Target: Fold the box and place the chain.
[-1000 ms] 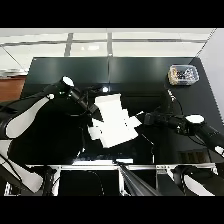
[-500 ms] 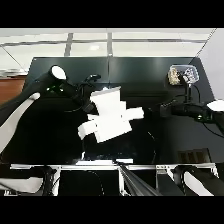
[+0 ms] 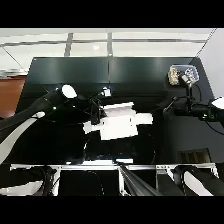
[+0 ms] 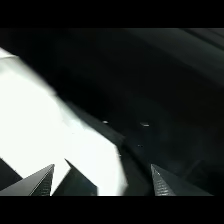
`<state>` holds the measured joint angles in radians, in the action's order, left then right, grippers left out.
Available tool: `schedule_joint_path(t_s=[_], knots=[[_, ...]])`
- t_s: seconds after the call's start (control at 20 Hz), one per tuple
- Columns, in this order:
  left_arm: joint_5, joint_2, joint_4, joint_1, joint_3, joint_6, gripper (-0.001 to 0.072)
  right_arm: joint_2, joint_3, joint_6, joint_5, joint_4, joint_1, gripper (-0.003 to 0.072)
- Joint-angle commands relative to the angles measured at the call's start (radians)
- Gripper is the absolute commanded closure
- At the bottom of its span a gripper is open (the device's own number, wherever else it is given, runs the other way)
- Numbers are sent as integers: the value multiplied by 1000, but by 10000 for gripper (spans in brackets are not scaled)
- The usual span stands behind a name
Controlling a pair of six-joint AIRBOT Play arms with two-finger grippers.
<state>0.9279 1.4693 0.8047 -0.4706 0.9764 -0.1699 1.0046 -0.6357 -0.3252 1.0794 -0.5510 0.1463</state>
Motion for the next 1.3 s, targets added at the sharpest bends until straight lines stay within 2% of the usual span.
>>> schedule_joint_path(t_s=[0.0,0.1,0.4,0.6,0.85,1.0,1.1,1.25], knots=[[-64,44,-3,-37,-8,72,682,0,13,163,-1,-5,-92,-27],[-65,51,-2,-35,-8,72,682,3,27,185,-38,-23,-170,-27],[-89,54,2,-36,-8,116,682,64,27,232,-144,-251,-378,-27],[-89,54,2,-37,-8,116,682,92,29,270,-153,-413,-442,-27],[-89,54,2,-37,-8,116,682,111,58,285,-163,-388,-507,-27],[-89,54,2,-37,-8,116,682,129,66,281,-237,-282,-537,-27],[-89,54,2,-36,-8,116,682,146,73,282,-282,-272,-549,-26],[-88,54,2,-37,-8,116,682,158,78,298,-283,-276,-554,-27]])
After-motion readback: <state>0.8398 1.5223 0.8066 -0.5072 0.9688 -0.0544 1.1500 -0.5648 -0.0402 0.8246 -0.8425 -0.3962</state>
